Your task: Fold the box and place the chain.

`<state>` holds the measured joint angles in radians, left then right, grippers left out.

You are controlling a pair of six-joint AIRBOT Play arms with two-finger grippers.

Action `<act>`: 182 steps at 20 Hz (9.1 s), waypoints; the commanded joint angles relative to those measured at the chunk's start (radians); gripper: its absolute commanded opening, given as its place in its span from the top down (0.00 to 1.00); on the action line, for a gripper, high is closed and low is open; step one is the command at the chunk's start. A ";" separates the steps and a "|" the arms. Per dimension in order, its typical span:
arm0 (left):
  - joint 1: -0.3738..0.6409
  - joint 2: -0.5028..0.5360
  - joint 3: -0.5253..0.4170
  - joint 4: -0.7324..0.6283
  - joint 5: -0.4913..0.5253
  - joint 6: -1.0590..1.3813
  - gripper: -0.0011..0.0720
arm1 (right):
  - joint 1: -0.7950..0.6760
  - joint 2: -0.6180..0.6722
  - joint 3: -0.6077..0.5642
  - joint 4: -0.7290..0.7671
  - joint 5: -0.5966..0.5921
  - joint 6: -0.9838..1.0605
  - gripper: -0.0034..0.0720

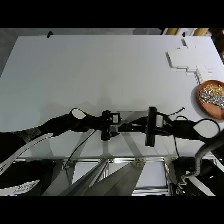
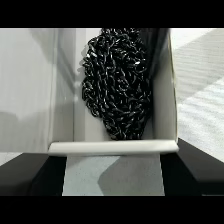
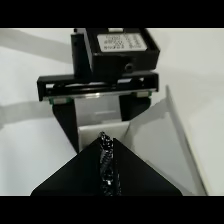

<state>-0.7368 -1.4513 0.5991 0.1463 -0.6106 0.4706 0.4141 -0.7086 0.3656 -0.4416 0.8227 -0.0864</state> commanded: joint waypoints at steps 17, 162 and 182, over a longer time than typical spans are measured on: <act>0.000 0.001 0.000 0.000 0.000 0.000 0.53 | -0.455 -0.109 0.104 -0.479 0.227 -0.001 0.76; 0.000 0.001 0.000 0.000 0.000 0.000 0.53 | 0.173 -0.330 0.374 -0.631 0.244 0.444 0.61; 0.000 0.001 0.000 0.000 0.000 0.000 0.53 | 0.172 -0.311 0.320 -0.668 0.076 0.444 0.83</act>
<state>-0.7364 -1.4513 0.5991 0.1440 -0.6071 0.4679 0.5865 -1.0206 0.6865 -1.1046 0.9207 0.3561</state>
